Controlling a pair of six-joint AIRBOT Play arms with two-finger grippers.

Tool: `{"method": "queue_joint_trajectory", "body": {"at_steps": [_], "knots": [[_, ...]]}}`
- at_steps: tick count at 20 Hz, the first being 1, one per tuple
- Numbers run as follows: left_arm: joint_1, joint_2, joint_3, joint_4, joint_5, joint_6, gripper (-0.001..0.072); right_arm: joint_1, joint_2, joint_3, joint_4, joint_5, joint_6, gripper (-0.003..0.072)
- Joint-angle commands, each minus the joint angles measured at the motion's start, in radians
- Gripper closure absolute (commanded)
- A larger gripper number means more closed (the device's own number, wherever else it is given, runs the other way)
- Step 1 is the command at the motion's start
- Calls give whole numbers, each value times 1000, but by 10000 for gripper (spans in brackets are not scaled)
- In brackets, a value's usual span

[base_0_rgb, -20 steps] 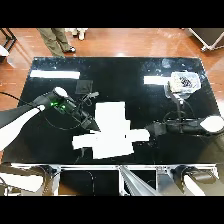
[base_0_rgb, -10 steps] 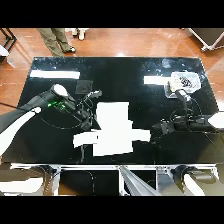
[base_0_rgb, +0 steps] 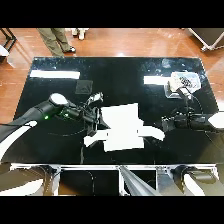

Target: Fold the box and place the chain.

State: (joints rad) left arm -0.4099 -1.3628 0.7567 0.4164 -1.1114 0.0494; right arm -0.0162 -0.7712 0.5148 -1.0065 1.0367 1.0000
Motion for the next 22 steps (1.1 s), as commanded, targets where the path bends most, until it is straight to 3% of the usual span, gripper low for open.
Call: {"method": "queue_joint_trajectory", "body": {"at_steps": [1,7,14,22], "knots": [[-26,23,-20,31,126,100,693,0,1,1,0,-10,-13,-17],[-36,53,-56,164,267,109,692,2,1,1,1,-9,-68,-17],[-36,12,-68,232,254,196,689,2,1,1,0,-12,-302,-17],[-43,-20,-63,250,254,179,689,2,1,2,20,-19,-313,-17]]}}
